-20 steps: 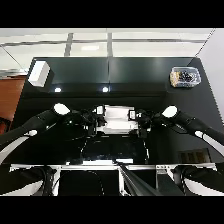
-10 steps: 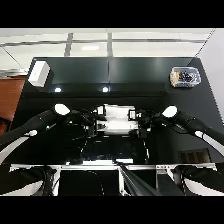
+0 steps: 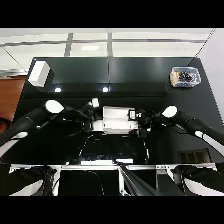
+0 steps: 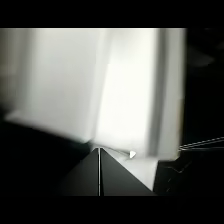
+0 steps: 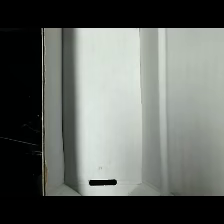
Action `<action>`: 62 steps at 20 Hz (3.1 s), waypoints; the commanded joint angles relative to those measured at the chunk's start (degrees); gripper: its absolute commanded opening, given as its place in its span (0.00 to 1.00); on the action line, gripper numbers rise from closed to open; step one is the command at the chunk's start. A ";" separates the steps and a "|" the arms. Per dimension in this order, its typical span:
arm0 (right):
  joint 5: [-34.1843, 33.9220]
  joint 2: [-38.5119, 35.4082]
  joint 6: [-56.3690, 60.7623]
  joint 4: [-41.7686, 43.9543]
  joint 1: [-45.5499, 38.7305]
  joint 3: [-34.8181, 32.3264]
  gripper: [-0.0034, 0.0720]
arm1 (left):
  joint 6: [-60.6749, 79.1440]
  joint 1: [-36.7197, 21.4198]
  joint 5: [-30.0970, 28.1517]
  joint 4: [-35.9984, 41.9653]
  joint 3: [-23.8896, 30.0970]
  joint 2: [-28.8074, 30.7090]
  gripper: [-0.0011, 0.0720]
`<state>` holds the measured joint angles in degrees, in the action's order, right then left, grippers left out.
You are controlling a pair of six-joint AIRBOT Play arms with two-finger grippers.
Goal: Fold the box and place the chain.
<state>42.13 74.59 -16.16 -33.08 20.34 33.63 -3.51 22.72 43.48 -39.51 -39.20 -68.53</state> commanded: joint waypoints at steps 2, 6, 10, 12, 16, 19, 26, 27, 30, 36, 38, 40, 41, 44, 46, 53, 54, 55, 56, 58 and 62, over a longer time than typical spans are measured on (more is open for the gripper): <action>0.04 0.02 0.07 0.02 0.02 0.04 0.35 | -29.18 -10.71 8.15 -20.65 -1.55 8.57 0.05; 0.04 0.02 0.07 0.02 0.02 0.04 0.35 | -68.26 -26.32 20.68 -22.03 -0.72 5.33 0.05; 0.04 0.02 0.07 0.02 0.02 0.04 0.35 | -63.49 -34.99 29.77 -2.69 3.06 -5.22 0.05; 0.04 0.02 0.07 0.02 0.04 0.04 0.35 | -62.18 -33.35 27.61 1.09 3.17 -9.31 0.05; 0.04 0.02 0.07 0.02 0.04 0.04 0.35 | -62.23 -24.44 20.39 2.08 2.99 -12.61 0.05; 0.04 0.02 0.07 0.02 0.04 0.04 0.35 | -60.19 -17.11 19.98 2.03 1.31 -14.45 0.05; 0.04 0.02 0.07 0.02 0.04 0.04 0.35 | -56.87 -12.87 24.41 2.80 -4.52 -15.58 0.06; 0.04 0.02 0.07 0.02 0.04 0.04 0.35 | -56.54 -12.90 25.70 2.86 -5.40 -15.61 0.07; 0.04 0.02 0.07 0.02 0.02 0.04 0.35 | -55.93 -12.83 27.80 2.93 -7.82 -15.61 0.86; 0.04 0.02 0.07 0.04 0.02 0.04 0.35 | -56.26 -10.88 28.96 2.93 -10.60 -15.63 0.88; 0.04 0.02 0.07 0.02 0.04 0.04 0.35 | -56.57 -8.70 28.50 2.93 -11.10 -15.63 0.85; 0.04 0.02 0.07 0.02 0.02 0.04 0.35 | -58.16 -6.64 28.50 2.91 -12.04 -15.63 0.68; 0.04 0.02 0.07 0.02 0.02 0.04 0.35 | -59.45 -5.75 28.35 2.58 -12.68 -15.63 0.68; 0.04 0.02 0.07 0.02 0.04 0.04 0.35 | -65.26 -3.63 26.77 -2.47 -15.04 -15.63 0.68; 0.04 0.02 0.07 0.02 0.02 0.04 0.35 | -67.69 -2.56 26.01 -4.83 -16.33 -15.61 0.68; 0.04 0.02 0.07 0.02 0.04 0.04 0.35 | -74.18 0.39 24.65 -5.90 -18.08 -15.61 0.57; 0.04 0.02 0.07 0.02 0.04 0.04 0.35 | -75.95 0.92 23.96 -6.93 -18.08 -15.61 0.57; 0.04 0.02 0.07 0.02 0.02 0.04 0.35 | -77.42 1.51 23.10 -7.80 -18.10 -15.61 0.57; 0.04 0.02 0.07 0.02 0.04 0.04 0.35 | -79.06 2.16 22.29 -8.79 -18.12 -15.61 0.57; 0.04 0.02 0.07 0.02 0.02 0.02 0.35 | -81.57 3.19 20.26 -10.23 -18.14 -15.63 0.57; 0.04 0.02 0.07 0.02 0.02 0.04 0.35 | -82.29 4.50 19.69 -10.62 -19.17 -15.63 0.57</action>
<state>42.15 74.59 -16.10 -33.06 20.34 33.63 -84.01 26.30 64.53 -49.08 -57.76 -84.12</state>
